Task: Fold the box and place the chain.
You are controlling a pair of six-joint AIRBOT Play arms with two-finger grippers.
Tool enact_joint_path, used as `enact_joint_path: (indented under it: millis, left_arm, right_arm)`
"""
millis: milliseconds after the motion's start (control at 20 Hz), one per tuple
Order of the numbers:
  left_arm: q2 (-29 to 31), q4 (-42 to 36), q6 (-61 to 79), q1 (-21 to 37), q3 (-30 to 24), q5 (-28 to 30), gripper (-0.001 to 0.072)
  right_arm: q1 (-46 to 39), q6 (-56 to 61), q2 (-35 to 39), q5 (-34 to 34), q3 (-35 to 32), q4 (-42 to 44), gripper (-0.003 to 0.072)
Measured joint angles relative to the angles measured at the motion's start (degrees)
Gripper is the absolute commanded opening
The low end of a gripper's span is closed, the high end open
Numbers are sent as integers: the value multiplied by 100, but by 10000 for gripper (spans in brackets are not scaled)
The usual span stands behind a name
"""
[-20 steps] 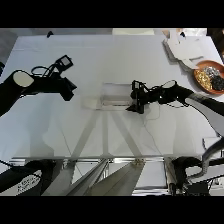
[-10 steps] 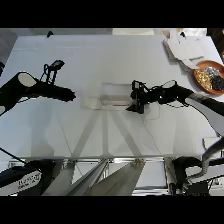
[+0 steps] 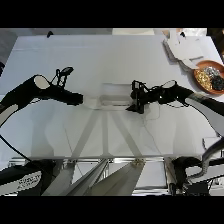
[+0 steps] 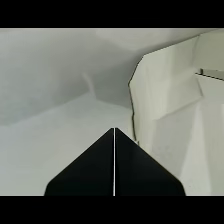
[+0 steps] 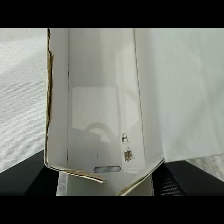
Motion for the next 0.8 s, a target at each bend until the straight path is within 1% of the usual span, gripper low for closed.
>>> enact_joint_path:
  millis: [300, 600, 800]
  left_arm:
    - [-136, -448, -31, -192, -2, 37, 6]
    - [-238, -1200, 404, -260, -2, 85, 12]
    - [-251, -1209, 538, -264, -2, 111, 6]
  right_arm:
    - [0, 0, 0, 2, 0, 0, 521]
    - [0, 2, 0, 2, 0, 0, 521]
    - [0, 0, 0, 2, 0, 0, 521]
